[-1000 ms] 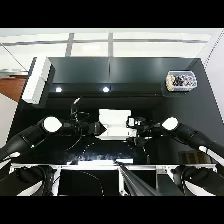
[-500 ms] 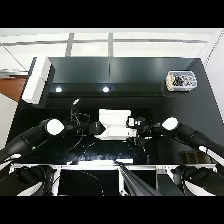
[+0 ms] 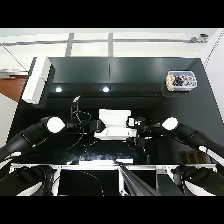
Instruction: Fold the box and place the chain.
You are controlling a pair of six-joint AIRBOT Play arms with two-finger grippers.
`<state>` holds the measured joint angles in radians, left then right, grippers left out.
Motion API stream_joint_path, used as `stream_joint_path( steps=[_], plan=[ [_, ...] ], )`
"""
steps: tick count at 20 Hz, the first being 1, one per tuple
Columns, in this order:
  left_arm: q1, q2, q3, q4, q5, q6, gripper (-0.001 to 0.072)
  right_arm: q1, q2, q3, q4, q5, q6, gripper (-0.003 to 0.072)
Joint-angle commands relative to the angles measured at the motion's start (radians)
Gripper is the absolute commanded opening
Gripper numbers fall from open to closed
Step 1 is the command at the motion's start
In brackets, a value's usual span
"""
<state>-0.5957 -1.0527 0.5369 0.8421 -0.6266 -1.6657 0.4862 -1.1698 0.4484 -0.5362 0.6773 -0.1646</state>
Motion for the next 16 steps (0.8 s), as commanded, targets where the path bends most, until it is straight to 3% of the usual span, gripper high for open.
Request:
stream_joint_path(
  steps=[1,8,9,10,16],
  plan=[
    [0.000,-0.010,0.019,0.074,-0.047,-0.049,0.0613,0.001,0.000,0.000,0.000,0.000,0.000,0.0471],
    [0.000,-0.010,0.065,0.073,-0.078,-0.048,0.0632,0.001,0.000,0.000,0.000,0.000,0.000,0.0471],
    [0.000,-0.010,0.081,0.074,-0.082,-0.048,0.0706,0.001,0.000,0.000,0.000,0.000,0.000,0.0471],
    [0.002,-0.010,0.098,0.074,-0.090,-0.047,0.0717,0.001,0.000,0.000,0.000,0.000,0.000,0.0471],
    [0.045,-0.005,0.157,0.074,-0.209,-0.047,0.0716,0.001,0.000,0.000,0.000,0.000,0.000,0.0471]
  ],
)
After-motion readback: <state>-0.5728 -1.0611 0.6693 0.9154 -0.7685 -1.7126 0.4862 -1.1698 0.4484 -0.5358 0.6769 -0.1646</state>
